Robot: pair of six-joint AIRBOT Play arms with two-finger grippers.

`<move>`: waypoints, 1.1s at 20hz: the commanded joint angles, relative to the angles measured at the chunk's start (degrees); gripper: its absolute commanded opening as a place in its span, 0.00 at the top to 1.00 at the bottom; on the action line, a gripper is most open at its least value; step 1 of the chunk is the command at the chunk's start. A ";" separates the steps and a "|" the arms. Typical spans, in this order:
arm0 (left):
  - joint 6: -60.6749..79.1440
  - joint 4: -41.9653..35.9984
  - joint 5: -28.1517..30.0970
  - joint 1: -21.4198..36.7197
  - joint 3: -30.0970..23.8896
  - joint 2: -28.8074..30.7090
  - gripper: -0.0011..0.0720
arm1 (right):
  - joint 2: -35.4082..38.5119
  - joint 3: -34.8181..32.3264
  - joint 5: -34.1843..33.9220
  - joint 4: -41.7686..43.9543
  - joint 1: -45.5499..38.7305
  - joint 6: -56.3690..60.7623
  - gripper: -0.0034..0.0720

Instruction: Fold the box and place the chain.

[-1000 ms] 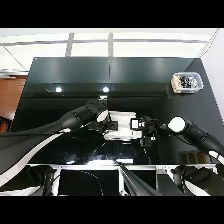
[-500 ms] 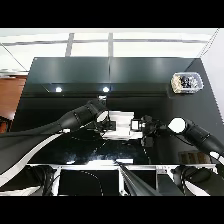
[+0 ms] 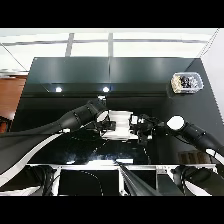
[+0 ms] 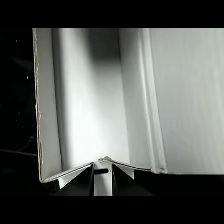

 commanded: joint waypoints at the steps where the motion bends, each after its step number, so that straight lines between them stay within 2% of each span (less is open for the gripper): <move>1: 0.09 -0.09 0.61 -0.02 0.04 0.02 0.95 | -1.33 0.04 -0.07 7.58 0.04 -0.02 0.78; 5: 0.09 -0.52 1.38 -0.02 0.04 0.02 0.95 | -3.23 0.04 -0.44 9.14 2.25 -0.04 0.78; 10: 0.09 -0.52 1.38 -0.02 0.04 0.02 0.95 | -3.78 0.04 -6.12 8.90 2.64 -0.07 0.79; 11: 0.09 -0.52 1.33 -0.02 0.04 0.02 0.95 | -3.78 0.04 -6.08 8.83 2.64 0.00 0.75; 12: 0.09 -0.52 1.22 -0.02 0.04 0.02 0.95 | -3.78 0.02 -6.08 8.83 2.64 0.07 0.50; 13: 0.09 -0.52 1.20 -0.02 0.04 0.02 0.95 | -3.78 0.04 -6.08 8.81 2.64 0.04 0.41; 14: 0.09 -0.52 1.20 -0.02 0.04 0.02 0.95 | -3.78 0.04 -6.08 8.57 2.64 0.07 0.42; 15: 0.09 -0.52 1.20 -0.02 0.04 0.02 0.95 | -3.78 0.04 -6.01 8.00 2.64 0.17 0.66; 16: 0.09 -0.52 1.20 -0.02 0.04 0.02 0.95 | -3.78 0.02 -5.49 8.02 2.64 0.24 0.70; 17: 0.11 -0.52 1.11 -0.02 0.04 0.02 0.95 | -3.78 0.02 -5.73 8.09 2.64 0.42 0.46; 18: 0.11 -0.52 1.03 -0.02 0.04 0.02 0.95 | -3.78 0.02 -5.75 8.04 2.64 0.39 0.46; 19: 0.09 -0.52 1.05 -0.02 0.04 0.02 0.95 | -3.76 0.04 -5.81 8.00 2.64 0.39 0.66; 20: 0.09 -0.52 1.05 -0.02 0.04 0.02 0.95 | -3.72 0.04 -5.57 7.98 2.64 0.46 0.90; 22: 0.09 -0.52 1.11 -0.02 0.04 0.02 0.95 | -2.60 0.11 -5.20 7.63 2.16 6.64 0.93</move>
